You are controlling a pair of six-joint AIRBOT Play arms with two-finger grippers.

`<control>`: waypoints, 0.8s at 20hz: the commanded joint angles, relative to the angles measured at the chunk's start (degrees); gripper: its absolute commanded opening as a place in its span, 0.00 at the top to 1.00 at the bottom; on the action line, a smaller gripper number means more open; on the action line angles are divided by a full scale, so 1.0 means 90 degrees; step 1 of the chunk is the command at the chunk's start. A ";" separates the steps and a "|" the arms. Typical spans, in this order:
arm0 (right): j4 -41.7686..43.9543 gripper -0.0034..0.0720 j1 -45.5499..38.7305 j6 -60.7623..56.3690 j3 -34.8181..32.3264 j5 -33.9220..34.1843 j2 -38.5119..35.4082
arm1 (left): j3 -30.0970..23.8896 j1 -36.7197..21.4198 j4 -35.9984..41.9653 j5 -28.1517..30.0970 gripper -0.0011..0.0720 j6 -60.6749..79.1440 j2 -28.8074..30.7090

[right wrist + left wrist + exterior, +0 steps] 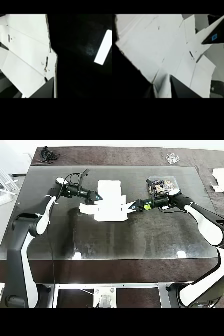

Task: Fold the box and place the chain.

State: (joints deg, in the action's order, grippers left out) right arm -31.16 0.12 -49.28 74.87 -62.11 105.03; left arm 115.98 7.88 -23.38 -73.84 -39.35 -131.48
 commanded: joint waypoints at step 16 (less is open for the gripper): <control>0.0245 0.56 -0.0355 0.0199 0.0000 -0.0005 0.0002 | -0.0029 -0.0012 0.1071 -0.1326 0.97 0.2990 -0.0114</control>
State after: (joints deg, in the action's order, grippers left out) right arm -29.91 -1.48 -47.86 74.87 -62.08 105.08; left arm 115.77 7.99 -17.87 -80.79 -22.33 -132.51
